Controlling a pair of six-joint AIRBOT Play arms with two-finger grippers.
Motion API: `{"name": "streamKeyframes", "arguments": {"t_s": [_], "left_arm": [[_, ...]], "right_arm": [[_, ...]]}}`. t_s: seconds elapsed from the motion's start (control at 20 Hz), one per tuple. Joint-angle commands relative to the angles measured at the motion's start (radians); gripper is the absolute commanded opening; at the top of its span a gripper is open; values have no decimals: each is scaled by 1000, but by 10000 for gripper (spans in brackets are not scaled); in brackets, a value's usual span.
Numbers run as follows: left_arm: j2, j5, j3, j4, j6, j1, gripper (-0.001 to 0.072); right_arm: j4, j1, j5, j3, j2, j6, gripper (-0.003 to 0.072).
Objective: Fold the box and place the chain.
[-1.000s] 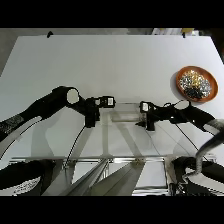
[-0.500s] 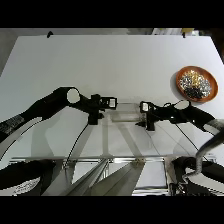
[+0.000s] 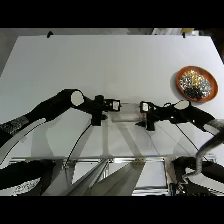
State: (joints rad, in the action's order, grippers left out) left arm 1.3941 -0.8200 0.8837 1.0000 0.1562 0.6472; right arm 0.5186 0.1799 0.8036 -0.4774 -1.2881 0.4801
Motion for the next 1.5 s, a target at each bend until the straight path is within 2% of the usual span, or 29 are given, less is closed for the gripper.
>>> {"name": "streamKeyframes", "arguments": {"t_s": [0.0, 0.1, 0.15, 0.2, 0.25, 0.8, 0.9, 0.95, 1.0, 1.05, 1.25, 1.3, 1.4, 1.45], "left_arm": [[1, -3, 0, -49, -53, 29, 268], [1, -3, 0, -50, -55, 34, 266], [1, -3, 0, -50, -55, 34, 242], [1, -3, 0, -50, -55, 34, 182], [2, 0, 0, -50, -55, 34, 170], [39, 159, 0, -145, -51, 74, 149], [39, 147, 0, -147, -51, 78, 170], [39, 145, 0, -147, -48, 78, 262], [38, 148, 0, -147, -31, 78, 317], [38, 146, 0, -146, -11, 78, 340], [36, 116, 0, -145, 45, 78, 338], [31, 102, 0, -137, 64, 77, 298], [-3, 38, 0, -84, 128, 66, 0], [-27, 6, 0, -54, 164, 55, 3]], "right_arm": [[0, 0, 0, 1, 0, 0, 400], [0, 0, 0, 1, 0, 0, 400], [0, 0, 0, 1, 0, 0, 400], [0, 0, 0, 1, 0, 0, 400], [0, 0, 0, 1, 0, 0, 400], [0, 0, 0, 1, 0, 0, 400], [0, 0, 0, 1, 0, 0, 400], [0, 0, 0, 1, 0, 0, 400], [0, 0, 0, 1, 0, 0, 400], [0, 0, 0, 1, 0, 0, 400], [0, 0, 0, 1, 0, 0, 400], [0, 0, 0, 1, 0, 0, 400], [0, 0, 0, 1, 0, 0, 400], [0, 0, 0, 1, 0, 0, 400]]}}
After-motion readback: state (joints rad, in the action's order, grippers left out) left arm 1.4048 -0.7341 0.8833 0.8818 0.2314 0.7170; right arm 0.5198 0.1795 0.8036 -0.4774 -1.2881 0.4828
